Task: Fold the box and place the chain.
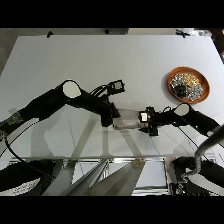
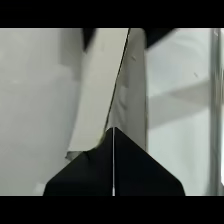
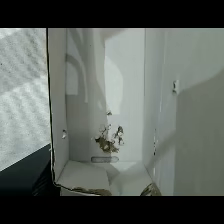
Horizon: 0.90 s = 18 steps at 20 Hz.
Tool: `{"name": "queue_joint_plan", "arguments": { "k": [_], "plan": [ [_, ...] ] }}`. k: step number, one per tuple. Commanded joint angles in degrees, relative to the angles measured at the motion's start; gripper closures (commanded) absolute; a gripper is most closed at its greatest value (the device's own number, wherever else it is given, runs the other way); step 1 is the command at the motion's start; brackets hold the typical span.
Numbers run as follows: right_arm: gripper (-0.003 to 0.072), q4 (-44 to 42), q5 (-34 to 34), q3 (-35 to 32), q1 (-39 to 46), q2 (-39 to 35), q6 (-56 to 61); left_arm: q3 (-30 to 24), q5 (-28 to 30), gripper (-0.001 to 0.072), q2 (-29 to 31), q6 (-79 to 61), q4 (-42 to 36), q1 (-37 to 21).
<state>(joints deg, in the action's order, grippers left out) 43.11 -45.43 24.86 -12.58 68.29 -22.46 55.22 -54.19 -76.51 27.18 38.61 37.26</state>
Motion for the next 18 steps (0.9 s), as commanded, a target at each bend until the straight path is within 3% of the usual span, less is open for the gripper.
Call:
{"name": "queue_joint_plan", "arguments": {
  "k": [1, 4, 9, 14, 18],
  "plan": [
    [0.0272, 0.2, 0.0, 0.0, 0.0, 0.0, -0.1, 0.0, 12.7, 0.0707, -1.0, 0.4, -3.6, 1.4],
    [0.0272, 0.2, 0.0, 0.0, 0.0, 0.0, -0.1, 0.0, 15.7, 0.0707, -3.8, 6.5, -3.0, 1.3],
    [0.0272, 0.2, 0.0, 0.0, 0.0, 0.0, -0.1, 0.0, 17.0, 0.0708, -7.4, 19.8, 5.7, 1.3],
    [0.0272, 0.2, 0.0, 0.0, 0.0, 0.0, -0.1, 0.0, 17.0, 0.0708, -9.0, 19.8, 5.8, 1.3],
    [0.0272, 0.2, 0.0, 0.0, 0.0, 0.0, -0.1, 0.0, 16.5, 0.0708, -6.9, 19.3, 6.0, 0.8]
  ]
}}
